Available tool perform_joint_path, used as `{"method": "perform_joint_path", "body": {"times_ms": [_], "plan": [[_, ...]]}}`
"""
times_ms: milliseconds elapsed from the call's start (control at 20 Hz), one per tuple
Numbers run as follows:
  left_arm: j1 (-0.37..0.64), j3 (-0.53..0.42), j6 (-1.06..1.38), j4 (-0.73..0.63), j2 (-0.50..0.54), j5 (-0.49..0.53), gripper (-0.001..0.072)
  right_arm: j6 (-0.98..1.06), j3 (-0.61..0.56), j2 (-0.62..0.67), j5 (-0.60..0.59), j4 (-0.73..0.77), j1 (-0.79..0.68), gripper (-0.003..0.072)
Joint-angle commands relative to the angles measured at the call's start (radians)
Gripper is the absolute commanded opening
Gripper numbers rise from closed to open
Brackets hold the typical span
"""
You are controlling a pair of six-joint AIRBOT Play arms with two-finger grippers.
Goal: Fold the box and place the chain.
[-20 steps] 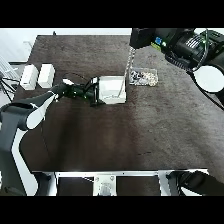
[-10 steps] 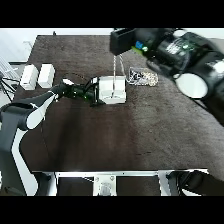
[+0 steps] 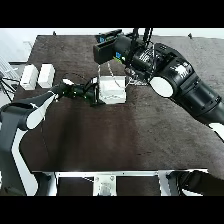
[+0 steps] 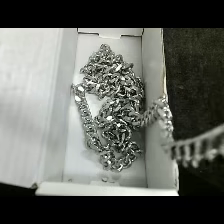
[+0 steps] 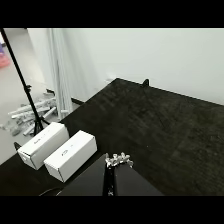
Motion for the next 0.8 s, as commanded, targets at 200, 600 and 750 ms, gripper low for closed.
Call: {"method": "perform_joint_path", "body": {"times_ms": [200,600,750], "plan": [[0.0,0.0,0.0,0.0,0.001,0.0,0.0466,0.055,-0.042,-0.007,0.073,0.003,-0.069,0.0009],[0.0,0.0,0.0,0.0,0.001,0.0,0.0466,0.151,-0.179,-0.114,0.07,0.01,-0.106,0.0009],[0.0,0.0,0.0,0.0,0.001,0.0,0.0466,0.177,-0.211,-0.264,0.023,0.015,-0.136,0.0009]]}}
